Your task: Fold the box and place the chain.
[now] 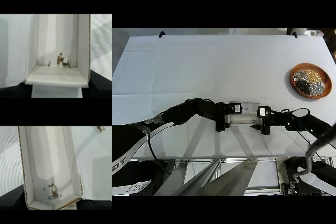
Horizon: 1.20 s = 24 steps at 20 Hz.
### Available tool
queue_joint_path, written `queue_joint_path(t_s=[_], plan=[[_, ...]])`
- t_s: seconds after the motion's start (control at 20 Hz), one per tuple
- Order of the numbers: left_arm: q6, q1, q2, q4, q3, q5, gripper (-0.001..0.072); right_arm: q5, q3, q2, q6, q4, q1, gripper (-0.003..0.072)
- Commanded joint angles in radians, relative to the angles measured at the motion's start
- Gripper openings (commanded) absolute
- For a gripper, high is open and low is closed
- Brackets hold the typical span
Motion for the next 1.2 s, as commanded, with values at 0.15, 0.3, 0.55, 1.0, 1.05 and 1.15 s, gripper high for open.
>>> queue_joint_path(t_s=[0.15, 0.3, 0.55, 1.0, 1.05, 1.15], plan=[[0.0, 0.0, 0.0, 0.001, 0.001, -0.003, 0.0073, 0.0, 0.0, 0.0, 0.0, 0.0, 0.0, 0.0363], [0.0, 0.0, 0.0, 0.002, 0.001, -0.003, 0.0073, 0.009, 0.0, 0.0, 0.004, 0.0, 0.0, 0.0363], [0.0, 0.0, 0.0, 0.001, 0.001, -0.003, 0.0073, 0.024, 0.0, 0.0, 0.003, 0.001, 0.0, 0.0359], [0.0, 0.0, 0.0, 0.001, 0.001, -0.003, 0.0073, 0.027, 0.0, 0.024, 0.047, -0.012, 0.0, 0.0645], [0.0, 0.0, 0.0, 0.001, 0.001, -0.003, 0.0073, 0.024, 0.0, 0.043, 0.086, -0.045, -0.001, 0.07], [0.0, 0.0, 0.0, 0.002, 0.001, -0.003, 0.0073, 0.025, 0.0, 0.087, 0.2, -0.158, -0.001, 0.0701]])
